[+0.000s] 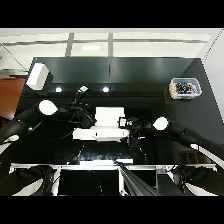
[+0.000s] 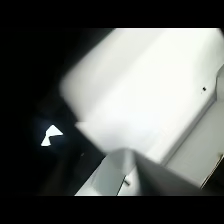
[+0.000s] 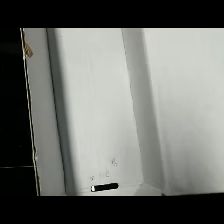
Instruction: Fold the box and place the chain.
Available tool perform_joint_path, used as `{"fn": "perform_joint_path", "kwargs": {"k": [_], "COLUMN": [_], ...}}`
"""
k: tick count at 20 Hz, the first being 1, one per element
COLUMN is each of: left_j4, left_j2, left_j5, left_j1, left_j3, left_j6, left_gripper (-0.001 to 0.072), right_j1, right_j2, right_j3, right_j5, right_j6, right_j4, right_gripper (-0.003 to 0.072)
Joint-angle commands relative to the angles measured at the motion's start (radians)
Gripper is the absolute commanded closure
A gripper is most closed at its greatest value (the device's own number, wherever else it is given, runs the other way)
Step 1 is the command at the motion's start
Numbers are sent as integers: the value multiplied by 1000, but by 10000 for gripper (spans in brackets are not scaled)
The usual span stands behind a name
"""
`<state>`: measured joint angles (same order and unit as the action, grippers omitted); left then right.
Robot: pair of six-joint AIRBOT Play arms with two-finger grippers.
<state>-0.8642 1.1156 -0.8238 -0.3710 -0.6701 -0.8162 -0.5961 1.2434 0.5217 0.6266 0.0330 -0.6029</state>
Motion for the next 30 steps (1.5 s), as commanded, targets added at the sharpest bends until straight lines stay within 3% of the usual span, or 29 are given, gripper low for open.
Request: {"fn": "perform_joint_path", "kwargs": {"k": [1,4,6,8,11,17,23,26,30], "left_j4": [-140,-248,-234,-164,-178,-82,-23,-6,-6], "left_j2": [-93,-154,-167,-163,-158,-144,-50,-20,16], "left_j5": [-134,-305,-440,-425,-370,-143,-119,-61,-13], "left_j1": [100,189,199,174,134,86,19,-10,-54], "left_j3": [-12,-11,6,56,123,144,144,144,144], "left_j6": [-1,36,276,372,550,735,851,855,855], "left_gripper": [5,13,34,34,33,34,39,99,103], "right_j1": [0,0,0,0,0,0,0,0,0], "right_j2": [0,0,0,0,0,0,0,0,0], "right_j3": [0,0,0,0,0,0,0,0,0], "right_j5": [0,0,0,0,0,0,0,0,0], "right_j6": [0,0,0,0,0,0,0,0,0], "right_j4": [0,0,0,0,0,0,0,0,0], "right_gripper": [158,158,158,158,158,158,158,158,158]}}
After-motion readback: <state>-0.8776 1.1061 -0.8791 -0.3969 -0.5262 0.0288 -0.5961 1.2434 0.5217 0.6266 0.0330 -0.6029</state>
